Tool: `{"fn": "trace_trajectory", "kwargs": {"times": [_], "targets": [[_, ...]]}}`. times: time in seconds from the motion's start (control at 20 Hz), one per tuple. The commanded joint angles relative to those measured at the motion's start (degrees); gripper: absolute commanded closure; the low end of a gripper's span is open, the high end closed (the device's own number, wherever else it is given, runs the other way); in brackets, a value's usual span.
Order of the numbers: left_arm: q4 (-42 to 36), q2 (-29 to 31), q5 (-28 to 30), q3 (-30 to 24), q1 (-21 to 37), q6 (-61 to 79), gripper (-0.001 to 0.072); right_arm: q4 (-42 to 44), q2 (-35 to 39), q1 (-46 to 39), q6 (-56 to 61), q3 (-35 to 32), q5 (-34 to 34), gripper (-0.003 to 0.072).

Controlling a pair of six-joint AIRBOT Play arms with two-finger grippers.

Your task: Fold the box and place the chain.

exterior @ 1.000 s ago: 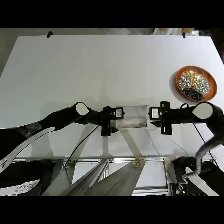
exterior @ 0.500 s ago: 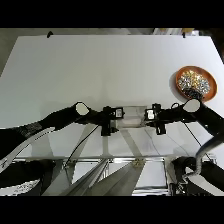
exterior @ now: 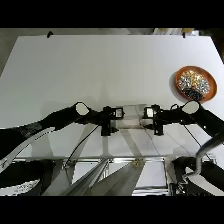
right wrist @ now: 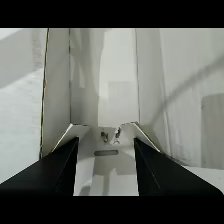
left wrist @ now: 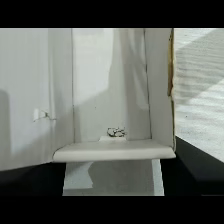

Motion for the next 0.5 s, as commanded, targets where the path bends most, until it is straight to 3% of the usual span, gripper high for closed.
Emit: {"fn": "trace_trajectory", "kwargs": {"times": [0.0, 0.05, 0.1, 0.2, 0.45], "targets": [[0.0, 0.0, 0.0, 0.0, 0.0, 0.0, 0.0502, -5.3, 2.2, 0.0, 8.6, -0.1, -0.2, 0.0283], [0.0, 0.0, 0.0, 0.0, 0.0, 0.0, 0.0502, -7.5, 3.2, 0.0, 12.5, -0.1, -0.2, 0.0304], [0.0, 0.0, 0.0, 0.0, 0.0, 0.0, 0.0502, -9.2, 4.6, 0.0, 17.4, -0.1, 0.1, 0.0384], [0.0, 0.0, 0.0, 0.0, 0.0, 0.0, 0.0502, -12.1, 8.2, 0.0, 27.6, -0.1, 1.2, 0.0673], [0.0, 0.0, 0.0, 0.0, 0.0, 0.0, 0.0502, -13.2, 16.9, -1.6, 50.8, -0.1, -6.3, 0.0674]]}}
